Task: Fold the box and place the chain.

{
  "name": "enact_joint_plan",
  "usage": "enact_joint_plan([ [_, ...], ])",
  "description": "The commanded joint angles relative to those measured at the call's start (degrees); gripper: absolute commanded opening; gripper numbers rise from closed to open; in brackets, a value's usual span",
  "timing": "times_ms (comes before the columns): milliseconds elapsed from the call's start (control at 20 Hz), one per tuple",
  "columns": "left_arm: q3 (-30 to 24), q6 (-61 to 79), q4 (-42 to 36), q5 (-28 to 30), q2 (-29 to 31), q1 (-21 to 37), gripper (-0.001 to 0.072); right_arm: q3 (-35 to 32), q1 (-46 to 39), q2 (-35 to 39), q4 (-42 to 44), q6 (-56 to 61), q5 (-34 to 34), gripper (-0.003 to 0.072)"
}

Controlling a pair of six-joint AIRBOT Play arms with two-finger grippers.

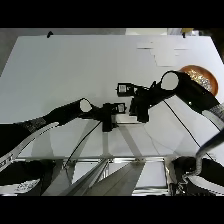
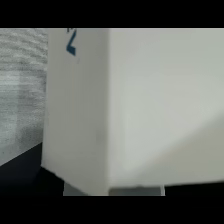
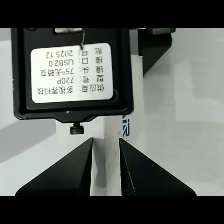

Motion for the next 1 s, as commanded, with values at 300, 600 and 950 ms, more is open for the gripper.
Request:
enact_joint_plan([
  [300,0.0,0.0,0.0,0.0,0.0,0.0,0.0011,-1.0,2.5,-0.5,0.4,1.0,-0.4,0.0111],
  [600,0.0,0.0,0.0,0.0,0.0,0.0,0.0011,-2.3,4.6,0.3,-5.1,4.7,-4.4,0.0181],
  [950,0.0,0.0,0.0,0.0,0.0,0.0,0.0011,-6.1,4.7,3.2,-6.3,5.0,-8.1,0.0177],
])
